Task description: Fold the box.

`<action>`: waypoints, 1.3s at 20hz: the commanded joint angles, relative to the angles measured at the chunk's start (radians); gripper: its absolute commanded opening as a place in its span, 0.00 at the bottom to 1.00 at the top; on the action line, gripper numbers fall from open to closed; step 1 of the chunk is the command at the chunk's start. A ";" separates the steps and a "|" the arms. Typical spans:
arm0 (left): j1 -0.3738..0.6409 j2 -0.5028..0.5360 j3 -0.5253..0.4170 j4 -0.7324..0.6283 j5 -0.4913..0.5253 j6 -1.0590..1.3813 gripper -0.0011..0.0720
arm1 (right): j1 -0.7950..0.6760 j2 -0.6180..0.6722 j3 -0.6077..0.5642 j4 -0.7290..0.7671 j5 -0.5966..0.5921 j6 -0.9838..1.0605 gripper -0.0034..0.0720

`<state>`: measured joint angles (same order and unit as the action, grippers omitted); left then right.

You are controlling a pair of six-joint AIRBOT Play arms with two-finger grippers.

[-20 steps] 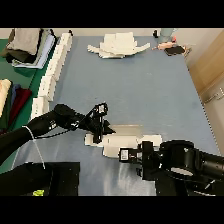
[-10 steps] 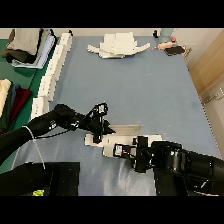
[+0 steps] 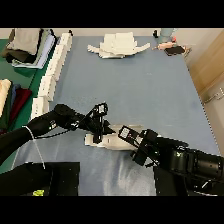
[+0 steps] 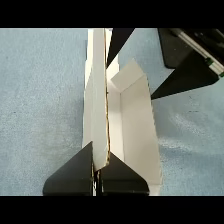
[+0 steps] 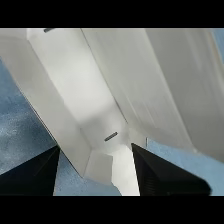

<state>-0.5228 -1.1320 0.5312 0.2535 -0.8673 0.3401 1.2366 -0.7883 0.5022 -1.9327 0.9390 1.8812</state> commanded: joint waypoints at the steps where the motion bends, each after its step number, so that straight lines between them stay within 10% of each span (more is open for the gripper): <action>1: 0.000 0.001 0.001 0.000 0.000 0.000 0.04 | 0.001 0.005 0.003 -0.036 0.033 0.075 0.97; 14: 0.000 0.001 0.001 0.000 0.000 0.000 0.04 | -0.098 0.027 0.000 -0.011 -0.001 -0.060 1.00; 26: 0.000 0.001 0.001 0.000 0.000 0.000 0.04 | -0.691 0.061 -0.074 0.890 -0.075 -1.245 1.00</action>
<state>-0.5228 -1.1320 0.5312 0.2531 -0.8673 0.3397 0.7017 -0.7261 0.4408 -1.3006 0.8356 0.9623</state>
